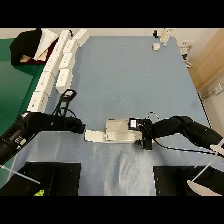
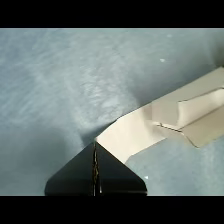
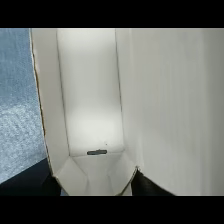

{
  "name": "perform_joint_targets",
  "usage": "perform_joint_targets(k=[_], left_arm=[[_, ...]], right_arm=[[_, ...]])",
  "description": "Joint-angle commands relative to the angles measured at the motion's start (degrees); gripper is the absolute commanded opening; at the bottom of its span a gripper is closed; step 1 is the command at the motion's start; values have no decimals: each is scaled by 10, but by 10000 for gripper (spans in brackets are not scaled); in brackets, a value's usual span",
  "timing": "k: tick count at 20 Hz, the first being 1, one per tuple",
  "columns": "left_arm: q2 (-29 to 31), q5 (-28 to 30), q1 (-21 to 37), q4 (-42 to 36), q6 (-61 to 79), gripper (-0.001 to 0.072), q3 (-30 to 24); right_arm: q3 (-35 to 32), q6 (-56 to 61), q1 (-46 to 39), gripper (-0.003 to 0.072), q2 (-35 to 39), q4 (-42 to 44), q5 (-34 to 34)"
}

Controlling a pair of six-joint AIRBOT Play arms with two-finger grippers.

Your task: Fold the box.

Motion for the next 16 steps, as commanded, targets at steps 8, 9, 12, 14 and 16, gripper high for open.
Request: perform_joint_targets(k=[8,9,12,14,16], left_arm=[[-181,-58,75,-226,143,13,-33],[-189,-45,56,-240,146,13,-33],[-192,-15,5,-266,146,13,-33],[-192,-16,-11,-272,145,13,-33],[-189,-24,-13,-278,145,13,-30]], right_arm=[[0,0,0,540,0,0,0],[0,0,0,540,0,0,0],[0,0,0,540,0,0,0],[0,0,0,540,0,0,0],[0,0,0,540,0,0,0]])
